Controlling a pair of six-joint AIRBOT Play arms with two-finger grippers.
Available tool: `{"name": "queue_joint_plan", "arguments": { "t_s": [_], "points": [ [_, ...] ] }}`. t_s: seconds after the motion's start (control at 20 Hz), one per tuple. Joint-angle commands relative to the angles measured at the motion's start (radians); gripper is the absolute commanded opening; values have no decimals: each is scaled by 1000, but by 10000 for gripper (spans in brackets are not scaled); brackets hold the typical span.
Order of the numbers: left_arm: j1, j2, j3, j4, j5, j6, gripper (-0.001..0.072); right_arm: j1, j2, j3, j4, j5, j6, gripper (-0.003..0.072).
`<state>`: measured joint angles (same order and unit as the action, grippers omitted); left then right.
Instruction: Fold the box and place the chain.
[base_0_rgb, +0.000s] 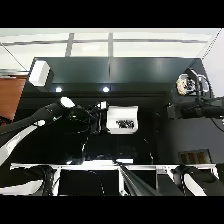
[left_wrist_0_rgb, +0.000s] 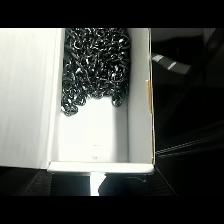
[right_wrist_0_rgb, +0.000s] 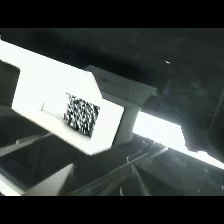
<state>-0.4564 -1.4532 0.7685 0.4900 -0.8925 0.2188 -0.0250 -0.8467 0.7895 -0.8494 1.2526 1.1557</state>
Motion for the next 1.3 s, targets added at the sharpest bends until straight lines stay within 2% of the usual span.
{"name": "queue_joint_plan", "arguments": {
  "t_s": [0.0, 0.15, 0.35, 0.45, 0.5, 0.6, 0.65, 0.75, 0.95, 1.25],
  "points": [
    [-11, -1, 0, 0, 3, 21, 350, 76, -5, -50, 2, -195, 19, 714],
    [-11, -1, 0, 0, 3, 21, 351, 172, -88, -32, 11, -429, 48, 713],
    [-11, -1, 0, 0, 3, 21, 351, 263, -339, 87, 14, -525, -3, 710],
    [-11, -1, 0, 0, 3, 21, 351, 309, -404, 104, 14, -497, -146, 705],
    [-11, -1, 0, 0, 3, 21, 351, 328, -406, 104, 14, -444, -271, 704],
    [-11, -1, 0, 0, 3, 21, 351, 338, -387, 126, 3, -241, -586, 705],
    [-11, -1, 0, 0, 3, 21, 351, 337, -377, 139, 3, -153, -642, 704],
    [-11, -1, 0, -1, 3, 21, 351, 344, -366, 137, 34, -87, -653, 705],
    [-11, -1, 0, 0, 3, 21, 351, 420, -368, 84, -3, -154, -760, 704],
    [-11, -1, 0, -1, 3, 21, 351, 456, -368, 83, -20, -206, -803, 704]
  ]
}}
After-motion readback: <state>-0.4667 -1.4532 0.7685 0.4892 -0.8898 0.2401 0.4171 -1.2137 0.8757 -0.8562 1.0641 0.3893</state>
